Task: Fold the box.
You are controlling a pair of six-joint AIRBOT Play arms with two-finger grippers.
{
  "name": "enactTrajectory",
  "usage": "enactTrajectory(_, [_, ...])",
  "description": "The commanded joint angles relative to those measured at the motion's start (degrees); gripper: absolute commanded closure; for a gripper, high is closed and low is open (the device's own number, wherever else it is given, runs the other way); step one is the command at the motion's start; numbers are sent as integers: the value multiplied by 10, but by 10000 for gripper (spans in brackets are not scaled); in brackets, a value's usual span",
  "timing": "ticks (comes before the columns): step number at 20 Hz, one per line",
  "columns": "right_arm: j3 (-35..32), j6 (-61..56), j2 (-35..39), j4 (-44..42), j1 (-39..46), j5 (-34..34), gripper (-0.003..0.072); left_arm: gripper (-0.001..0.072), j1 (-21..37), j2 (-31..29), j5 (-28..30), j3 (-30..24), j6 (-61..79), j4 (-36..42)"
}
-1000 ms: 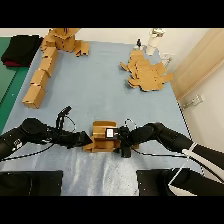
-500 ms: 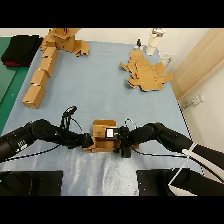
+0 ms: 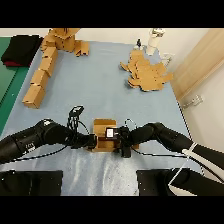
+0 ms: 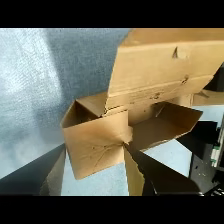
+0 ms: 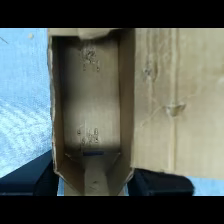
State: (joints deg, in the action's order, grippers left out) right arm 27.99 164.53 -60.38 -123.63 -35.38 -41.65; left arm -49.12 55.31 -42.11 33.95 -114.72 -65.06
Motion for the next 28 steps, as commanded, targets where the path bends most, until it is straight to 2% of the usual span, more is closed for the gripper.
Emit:
enactTrajectory(1, [0, 0, 0, 0, 0, 0, 171, 168, -9, 3, -36, 8, -22, -10])
enactTrajectory(5, [0, 0, 0, 0, 0, 0, 171, 168, -9, 9, -34, 26, -31, -12])
enactTrajectory(17, [0, 0, 0, 0, 0, 0, 171, 168, -15, 115, -68, 96, -53, -38])
enactTrajectory(23, [0, 0, 0, 0, 0, 0, 170, 168, -45, 115, -112, 99, -124, -99])
enactTrajectory(28, [0, 0, 0, 0, 0, 0, 170, 168, -75, 130, -129, 141, -163, -166])
